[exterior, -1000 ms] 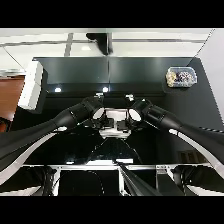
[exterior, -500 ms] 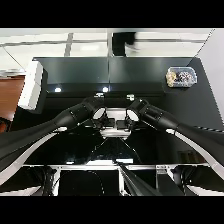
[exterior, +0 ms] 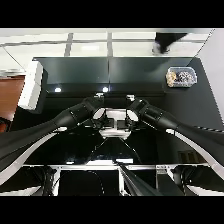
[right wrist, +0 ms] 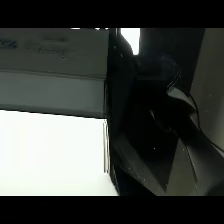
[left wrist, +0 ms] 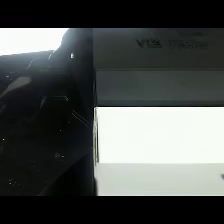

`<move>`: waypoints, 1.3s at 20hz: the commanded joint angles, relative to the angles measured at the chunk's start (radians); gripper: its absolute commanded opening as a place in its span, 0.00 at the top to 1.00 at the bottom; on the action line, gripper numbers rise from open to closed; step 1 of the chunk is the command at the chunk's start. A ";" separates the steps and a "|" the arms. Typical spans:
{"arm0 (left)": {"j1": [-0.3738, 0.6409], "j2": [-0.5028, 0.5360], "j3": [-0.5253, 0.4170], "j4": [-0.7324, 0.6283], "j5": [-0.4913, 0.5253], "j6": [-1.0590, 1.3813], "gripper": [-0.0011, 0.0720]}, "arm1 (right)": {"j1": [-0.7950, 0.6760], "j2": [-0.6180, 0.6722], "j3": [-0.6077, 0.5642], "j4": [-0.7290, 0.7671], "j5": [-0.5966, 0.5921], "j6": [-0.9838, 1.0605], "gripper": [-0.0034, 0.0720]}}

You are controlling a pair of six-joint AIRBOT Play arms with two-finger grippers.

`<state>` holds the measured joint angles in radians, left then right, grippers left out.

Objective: Fold the box and place the chain.

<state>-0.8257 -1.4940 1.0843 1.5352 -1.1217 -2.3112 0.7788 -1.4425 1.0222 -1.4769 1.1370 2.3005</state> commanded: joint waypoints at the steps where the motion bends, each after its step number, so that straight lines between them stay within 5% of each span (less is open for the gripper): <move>1: 0.000 0.000 0.001 -0.002 0.002 -0.005 0.95 | 0.001 0.000 0.001 0.003 -0.020 0.004 0.83; 2: 0.000 0.000 0.001 -0.002 0.002 -0.005 0.95 | 0.002 0.000 0.001 0.004 -0.026 0.004 0.93; 6: 0.000 0.000 0.001 -0.002 -0.001 -0.005 0.95 | 0.001 0.000 0.001 0.004 -0.035 0.003 0.91; 7: 0.000 0.000 0.001 -0.002 -0.002 -0.005 0.95 | 0.000 0.000 0.001 0.002 -0.034 0.003 0.62; 8: 0.000 0.000 0.001 -0.002 -0.003 -0.005 0.95 | 0.000 0.002 0.001 -0.001 -0.034 -0.005 0.49; 13: 0.000 0.000 0.001 -0.002 -0.006 -0.005 0.95 | 0.000 0.085 0.001 -0.028 -0.037 -0.107 0.49; 17: 0.000 0.000 0.001 0.002 -0.005 -0.005 0.95 | -0.012 0.307 0.001 -0.073 -0.034 -0.196 0.49; 18: 0.000 0.000 0.001 0.002 0.000 -0.005 0.95 | -0.023 0.376 0.001 -0.114 -0.041 -0.198 0.44; 19: 0.000 0.000 0.001 0.001 0.002 -0.005 0.95 | -0.038 0.447 0.001 -0.187 -0.055 -0.185 0.26; 24: 0.000 0.000 0.001 0.001 0.007 -0.005 0.95 | -0.203 0.563 -0.009 -0.746 -0.114 -0.161 0.20; 25: 0.000 0.000 0.001 0.001 0.006 -0.005 0.95 | -0.281 0.552 -0.023 -0.768 -0.152 -0.161 0.02; 26: 0.000 0.000 0.001 0.001 0.005 -0.005 0.95 | -0.380 0.530 -0.037 -0.752 -0.198 -0.161 0.01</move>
<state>-0.8257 -1.4944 1.0843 1.5356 -1.1179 -2.3165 0.5674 -0.9207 1.0077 -2.0453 1.0222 2.1372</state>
